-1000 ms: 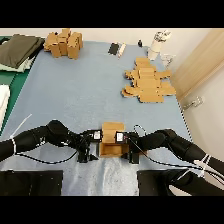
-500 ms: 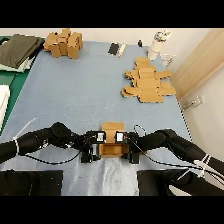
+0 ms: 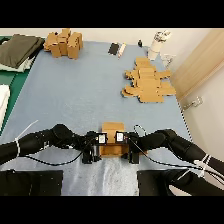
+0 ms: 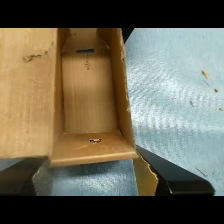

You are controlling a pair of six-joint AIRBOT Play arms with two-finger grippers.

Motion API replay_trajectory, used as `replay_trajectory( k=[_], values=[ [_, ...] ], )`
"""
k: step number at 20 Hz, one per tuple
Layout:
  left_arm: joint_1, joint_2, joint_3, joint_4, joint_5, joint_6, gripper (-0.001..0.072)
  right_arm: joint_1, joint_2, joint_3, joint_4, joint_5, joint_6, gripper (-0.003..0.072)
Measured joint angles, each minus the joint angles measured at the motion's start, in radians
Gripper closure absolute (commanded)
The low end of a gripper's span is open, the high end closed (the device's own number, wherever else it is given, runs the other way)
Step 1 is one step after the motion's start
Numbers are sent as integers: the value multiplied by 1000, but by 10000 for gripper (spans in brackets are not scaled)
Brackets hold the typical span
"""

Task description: Fold the box.

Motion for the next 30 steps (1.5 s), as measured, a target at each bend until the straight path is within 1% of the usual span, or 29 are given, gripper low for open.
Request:
replay_trajectory(
  k=[9,10,11,12,30],
  values=[
    [-26,-15,14,1,6,-14,13,0,0,0,0,0,-1,176],
    [-28,-17,17,2,8,-23,47,0,0,0,0,0,-1,175],
    [-29,-19,19,2,11,-28,149,0,0,0,0,0,-1,175],
    [-31,-21,21,2,19,-31,186,0,0,0,0,0,-2,176],
    [-33,-24,25,0,26,-48,186,0,0,0,0,1,-1,176]
  ],
)
